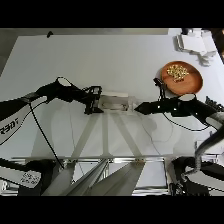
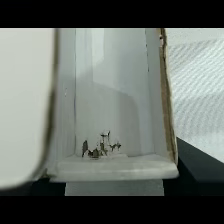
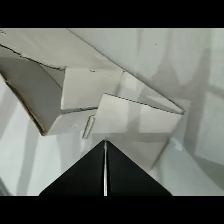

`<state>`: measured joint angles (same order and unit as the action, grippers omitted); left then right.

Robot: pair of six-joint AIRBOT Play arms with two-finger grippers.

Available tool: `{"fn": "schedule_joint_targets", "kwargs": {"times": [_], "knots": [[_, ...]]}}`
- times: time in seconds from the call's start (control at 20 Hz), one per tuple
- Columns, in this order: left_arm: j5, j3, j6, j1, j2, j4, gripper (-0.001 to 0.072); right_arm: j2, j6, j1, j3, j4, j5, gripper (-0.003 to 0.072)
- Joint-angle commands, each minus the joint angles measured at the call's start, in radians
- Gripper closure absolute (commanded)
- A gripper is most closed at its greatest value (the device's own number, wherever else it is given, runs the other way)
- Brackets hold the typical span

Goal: Fold the box and place the chain.

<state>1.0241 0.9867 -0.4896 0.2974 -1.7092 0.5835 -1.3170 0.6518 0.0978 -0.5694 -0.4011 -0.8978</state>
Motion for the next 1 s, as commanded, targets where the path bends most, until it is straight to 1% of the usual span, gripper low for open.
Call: {"fn": "schedule_joint_targets", "kwargs": {"times": [0.0,0.05,0.1,0.35,0.55,0.7,0.75,0.85,0.95], "knots": [[0.000,0.000,0.000,-0.001,0.001,0.000,0.0595,0.059,0.070,-0.034,0.000,-0.172,0.042,0.0679],[0.000,0.000,0.000,-0.001,0.001,0.000,0.0595,0.078,0.094,-0.054,0.000,-0.224,0.050,0.0679],[0.000,0.000,0.000,-0.001,0.001,0.000,0.0595,0.085,0.103,-0.072,0.000,-0.240,0.052,0.0679],[0.000,0.000,0.000,-0.001,0.001,0.000,0.0595,0.048,0.111,-0.060,0.006,-0.238,0.127,0.0680],[0.000,0.000,0.000,-0.001,0.001,0.000,0.0595,-0.017,0.091,0.006,0.006,-0.120,0.162,0.0681],[0.000,0.000,0.000,-0.001,0.001,0.000,0.0595,-0.063,0.085,0.064,0.006,-0.084,0.183,0.0681],[0.000,0.000,0.000,-0.001,0.001,0.000,0.0595,-0.069,0.083,0.076,0.006,-0.056,0.171,0.0682],[0.000,0.000,0.000,-0.001,0.001,0.000,0.0595,-0.057,0.014,0.081,0.006,0.047,0.104,0.0681],[0.000,0.000,0.000,-0.001,0.001,0.000,0.0595,-0.024,-0.008,0.080,0.006,0.108,0.091,0.0681]]}}
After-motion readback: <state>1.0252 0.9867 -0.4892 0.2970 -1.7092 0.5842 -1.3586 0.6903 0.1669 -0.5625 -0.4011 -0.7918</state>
